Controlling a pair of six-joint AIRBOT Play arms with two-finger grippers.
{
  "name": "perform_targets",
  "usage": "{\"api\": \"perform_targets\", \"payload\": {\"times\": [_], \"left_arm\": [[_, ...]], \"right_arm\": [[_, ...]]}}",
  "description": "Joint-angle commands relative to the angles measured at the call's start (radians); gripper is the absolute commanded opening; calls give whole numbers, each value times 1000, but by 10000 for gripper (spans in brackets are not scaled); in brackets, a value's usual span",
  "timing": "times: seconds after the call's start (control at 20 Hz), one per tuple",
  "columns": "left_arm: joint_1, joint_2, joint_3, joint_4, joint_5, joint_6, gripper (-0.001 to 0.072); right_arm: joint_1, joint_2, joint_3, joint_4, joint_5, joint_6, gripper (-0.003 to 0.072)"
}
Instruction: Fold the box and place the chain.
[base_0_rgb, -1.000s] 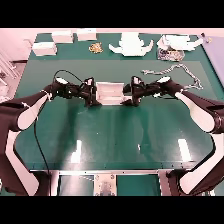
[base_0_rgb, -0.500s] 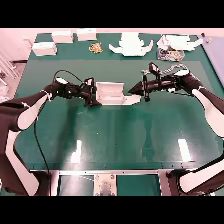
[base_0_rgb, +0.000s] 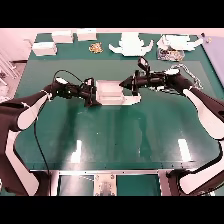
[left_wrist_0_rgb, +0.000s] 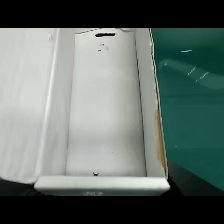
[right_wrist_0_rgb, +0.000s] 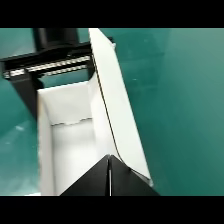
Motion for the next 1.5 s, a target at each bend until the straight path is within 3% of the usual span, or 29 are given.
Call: {"api": "perform_targets", "payload": {"times": [0.0,0.2,0.45,0.75,0.95,1.1,1.4,1.45], "left_arm": [[0,0,0,0,-15,0,623],[0,0,0,0,-15,0,623],[0,0,0,0,-16,0,623],[0,0,0,0,-15,0,623],[0,0,0,0,-13,0,623],[0,0,0,0,-13,0,623],[0,0,0,0,-14,0,623],[0,0,0,0,-14,0,623]], "right_arm": [[13,-38,57,7,-82,14,0],[29,-107,115,-14,-112,47,0],[47,-154,114,-197,-112,115,0],[46,-149,124,-203,-121,76,-1],[45,-77,129,-196,-122,112,-3],[39,11,114,-282,-113,209,-3],[18,191,-89,-414,-103,234,1],[13,193,-115,-418,-96,232,94]]}}
